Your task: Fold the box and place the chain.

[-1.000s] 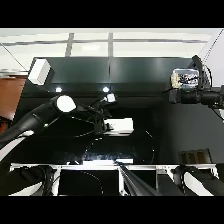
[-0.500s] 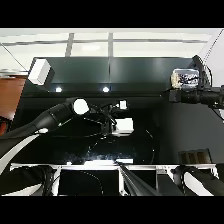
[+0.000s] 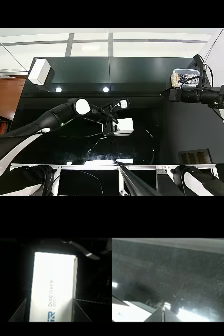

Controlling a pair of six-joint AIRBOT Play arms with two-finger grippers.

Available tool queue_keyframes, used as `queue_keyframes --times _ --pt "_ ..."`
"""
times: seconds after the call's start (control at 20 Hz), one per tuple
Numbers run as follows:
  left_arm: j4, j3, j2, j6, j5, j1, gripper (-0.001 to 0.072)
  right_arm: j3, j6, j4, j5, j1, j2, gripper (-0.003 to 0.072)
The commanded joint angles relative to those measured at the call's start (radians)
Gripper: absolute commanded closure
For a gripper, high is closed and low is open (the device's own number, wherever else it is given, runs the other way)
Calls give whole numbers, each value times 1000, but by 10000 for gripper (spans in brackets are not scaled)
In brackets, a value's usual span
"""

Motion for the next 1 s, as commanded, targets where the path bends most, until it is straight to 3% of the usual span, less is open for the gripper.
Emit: queue_keyframes --times 0.0,0.3,0.95 --pt "-2 1 -6 -8 -1 0 -1 0 0 0 -1 0 0 646" --pt "-2 1 -12 -8 -63 0 -1 0 0 0 -1 0 0 646" --pt "5 50 -14 -9 -84 0 -2 -1 1 0 0 0 0 646"
